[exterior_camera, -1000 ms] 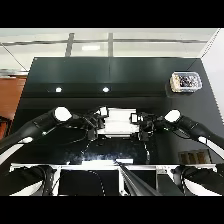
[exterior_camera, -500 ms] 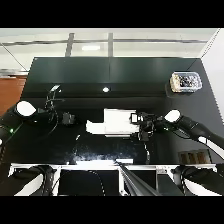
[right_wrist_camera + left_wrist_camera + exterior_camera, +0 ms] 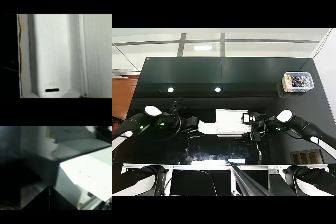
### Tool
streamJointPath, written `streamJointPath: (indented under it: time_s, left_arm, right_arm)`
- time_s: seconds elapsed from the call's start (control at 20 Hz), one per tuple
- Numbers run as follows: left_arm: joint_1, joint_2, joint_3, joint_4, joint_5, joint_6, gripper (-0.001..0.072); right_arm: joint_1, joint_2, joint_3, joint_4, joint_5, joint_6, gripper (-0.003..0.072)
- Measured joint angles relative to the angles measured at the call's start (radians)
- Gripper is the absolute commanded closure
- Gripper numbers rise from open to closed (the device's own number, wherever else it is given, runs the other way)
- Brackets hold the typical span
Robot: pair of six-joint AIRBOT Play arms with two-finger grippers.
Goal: Fold the box and place the chain.
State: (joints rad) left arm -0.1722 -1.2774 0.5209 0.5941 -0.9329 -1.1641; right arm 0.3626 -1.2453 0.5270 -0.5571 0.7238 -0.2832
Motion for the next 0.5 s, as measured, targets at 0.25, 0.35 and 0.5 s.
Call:
streamJointPath:
  time_s: [0.25,0.35,0.5]
  left_arm:
    - [-0.066,-0.050,0.054,-0.109,-0.029,0.103,0.0475]
    - [-0.073,-0.055,0.076,-0.121,-0.052,0.132,0.0160]
    - [-0.078,-0.060,0.104,-0.130,-0.080,0.156,0.0138]
  right_arm:
    - [0.000,0.000,0.000,0.000,0.000,0.000,0.0479]
    - [0.000,0.000,0.000,0.000,0.000,0.000,0.0479]
    - [0.000,0.000,0.000,0.000,0.000,0.000,0.0479]
